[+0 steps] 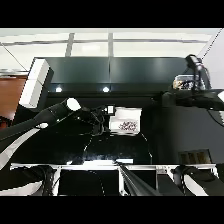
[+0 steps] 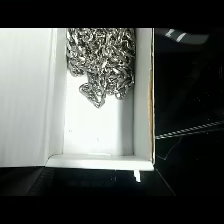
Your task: Fold the box and place the chain.
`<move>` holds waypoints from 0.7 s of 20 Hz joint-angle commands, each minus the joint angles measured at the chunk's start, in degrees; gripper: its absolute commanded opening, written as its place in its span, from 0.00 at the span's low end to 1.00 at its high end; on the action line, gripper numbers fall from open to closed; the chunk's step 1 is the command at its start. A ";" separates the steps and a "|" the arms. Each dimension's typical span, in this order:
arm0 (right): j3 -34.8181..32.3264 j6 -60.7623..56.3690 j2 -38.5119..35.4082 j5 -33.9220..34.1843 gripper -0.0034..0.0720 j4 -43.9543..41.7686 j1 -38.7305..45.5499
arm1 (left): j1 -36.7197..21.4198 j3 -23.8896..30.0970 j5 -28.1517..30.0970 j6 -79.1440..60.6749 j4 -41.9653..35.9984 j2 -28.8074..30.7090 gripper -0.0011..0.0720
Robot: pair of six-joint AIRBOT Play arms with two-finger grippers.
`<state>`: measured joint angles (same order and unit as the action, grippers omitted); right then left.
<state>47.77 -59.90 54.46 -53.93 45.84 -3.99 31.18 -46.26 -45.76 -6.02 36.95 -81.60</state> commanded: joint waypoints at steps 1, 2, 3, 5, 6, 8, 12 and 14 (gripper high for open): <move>0.02 1.11 8.37 11.67 0.82 -0.81 -6.43 | 0.02 -0.04 2.08 1.29 -0.39 0.04 0.56; 0.02 3.26 10.69 12.46 0.82 -0.79 -8.20 | 0.02 -0.04 2.01 1.77 -0.39 0.04 0.56; 0.00 6.19 12.57 12.11 0.81 -0.76 -9.70 | 0.02 -0.04 1.79 1.77 -0.35 0.04 0.56; 0.04 17.66 13.40 6.38 0.79 -0.70 -10.91 | 0.02 -0.04 1.88 1.77 -0.35 0.04 0.56; 0.11 25.57 12.92 1.46 0.78 -0.57 -10.88 | 0.02 -0.04 1.88 1.75 -0.35 0.04 0.56; 0.42 35.06 11.13 -6.19 0.79 1.66 -10.69 | 0.02 -0.04 1.84 1.75 -0.37 0.04 0.56; -0.24 35.12 9.31 -8.76 0.79 1.70 -11.82 | 0.02 -0.04 1.88 1.73 -0.35 0.04 0.56; -2.29 36.04 10.05 -6.82 0.79 1.70 -14.05 | 0.04 -0.04 1.84 1.75 -0.35 0.04 0.56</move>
<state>47.03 -27.55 64.25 -59.70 47.51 -16.03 31.18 -46.26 -44.01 -4.32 36.60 -81.60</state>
